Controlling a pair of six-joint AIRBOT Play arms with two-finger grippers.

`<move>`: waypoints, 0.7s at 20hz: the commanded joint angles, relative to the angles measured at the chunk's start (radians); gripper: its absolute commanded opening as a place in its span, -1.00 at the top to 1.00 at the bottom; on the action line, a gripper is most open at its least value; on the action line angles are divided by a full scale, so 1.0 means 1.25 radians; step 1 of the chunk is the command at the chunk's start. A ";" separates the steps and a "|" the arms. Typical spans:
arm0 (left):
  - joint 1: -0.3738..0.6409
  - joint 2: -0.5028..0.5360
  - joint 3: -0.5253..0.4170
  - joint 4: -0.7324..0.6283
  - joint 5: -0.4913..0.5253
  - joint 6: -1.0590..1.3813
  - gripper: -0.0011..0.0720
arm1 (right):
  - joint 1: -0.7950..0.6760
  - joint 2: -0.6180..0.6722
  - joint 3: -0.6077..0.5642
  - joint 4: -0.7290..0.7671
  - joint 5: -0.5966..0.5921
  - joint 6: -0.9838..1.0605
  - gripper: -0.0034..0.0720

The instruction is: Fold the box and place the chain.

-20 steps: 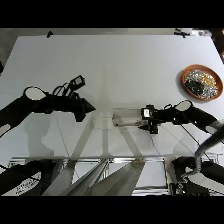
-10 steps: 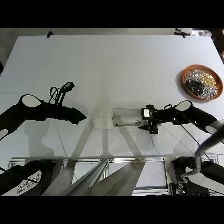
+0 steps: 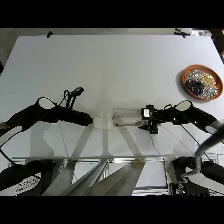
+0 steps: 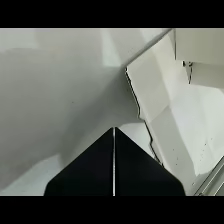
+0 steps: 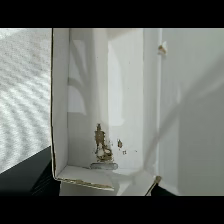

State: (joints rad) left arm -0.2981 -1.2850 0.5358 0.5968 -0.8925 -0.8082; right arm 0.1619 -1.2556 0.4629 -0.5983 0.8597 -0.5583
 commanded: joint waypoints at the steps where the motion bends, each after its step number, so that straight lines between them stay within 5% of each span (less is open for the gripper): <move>1: -0.037 -0.033 0.000 -0.041 0.057 -0.002 0.96 | 0.000 0.001 0.000 0.000 0.000 0.000 -0.16; 14: -0.114 -0.037 0.009 -0.140 0.087 0.075 0.95 | 0.000 0.001 0.000 0.000 0.000 0.000 -0.16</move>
State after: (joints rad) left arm -0.4206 -1.3319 0.5411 0.4484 -0.7883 -0.7284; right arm 0.1619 -1.2556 0.4629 -0.5983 0.8597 -0.5583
